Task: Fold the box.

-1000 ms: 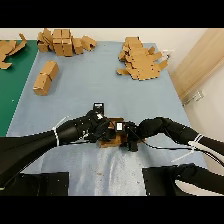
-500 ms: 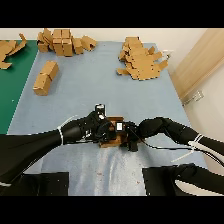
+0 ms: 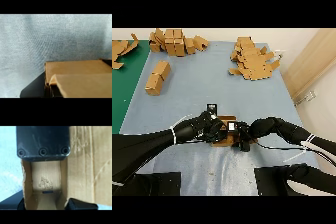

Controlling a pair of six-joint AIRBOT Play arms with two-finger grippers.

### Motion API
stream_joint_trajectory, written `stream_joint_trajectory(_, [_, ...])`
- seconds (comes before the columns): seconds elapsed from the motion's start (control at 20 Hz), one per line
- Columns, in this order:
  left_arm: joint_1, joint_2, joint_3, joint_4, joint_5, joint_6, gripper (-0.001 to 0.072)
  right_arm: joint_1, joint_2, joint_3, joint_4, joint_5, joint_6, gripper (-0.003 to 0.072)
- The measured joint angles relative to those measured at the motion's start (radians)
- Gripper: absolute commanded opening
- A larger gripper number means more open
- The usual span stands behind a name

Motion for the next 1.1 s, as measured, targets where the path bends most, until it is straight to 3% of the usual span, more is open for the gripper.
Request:
stream_joint_trajectory(0.1, [0.0, 0.0, 0.0, -0.002, 0.001, 0.001, 0.0014, 0.0, 0.0, 0.0, 0.0, 0.0, 0.0, 0.051])
stream_joint_trajectory(0.15, [0.0, 0.0, 0.0, -0.004, 0.002, 0.002, 0.0066, 0.0, 0.0, 0.0, 0.0, 0.0, -0.001, 0.051])
stream_joint_trajectory(0.2, [0.0, 0.0, 0.0, -0.005, 0.005, 0.005, 0.0439, 0.0, 0.0, 0.0, 0.0, 0.0, -0.001, 0.051])
stream_joint_trajectory(0.25, [0.0, 0.0, 0.0, -0.015, 0.021, 0.006, 0.0688, 0.0, 0.0, 0.0, 0.0, 0.0, -0.002, 0.051])
stream_joint_trajectory(0.4, [-0.002, 0.001, 0.001, -0.029, 0.024, 0.005, 0.0689, 0.0, 0.0, 0.0, 0.0, 0.001, -0.002, 0.051])
stream_joint_trajectory(0.5, [-0.001, 0.007, 0.001, -0.023, 0.002, 0.003, 0.0643, 0.0, 0.0, 0.0, 0.0, 0.001, -0.002, 0.051])
stream_joint_trajectory(1.1, [0.004, 0.149, 0.004, 0.024, -0.034, 0.003, 0.064, 0.0, 0.0, 0.0, 0.0, 0.002, -0.002, 0.051])
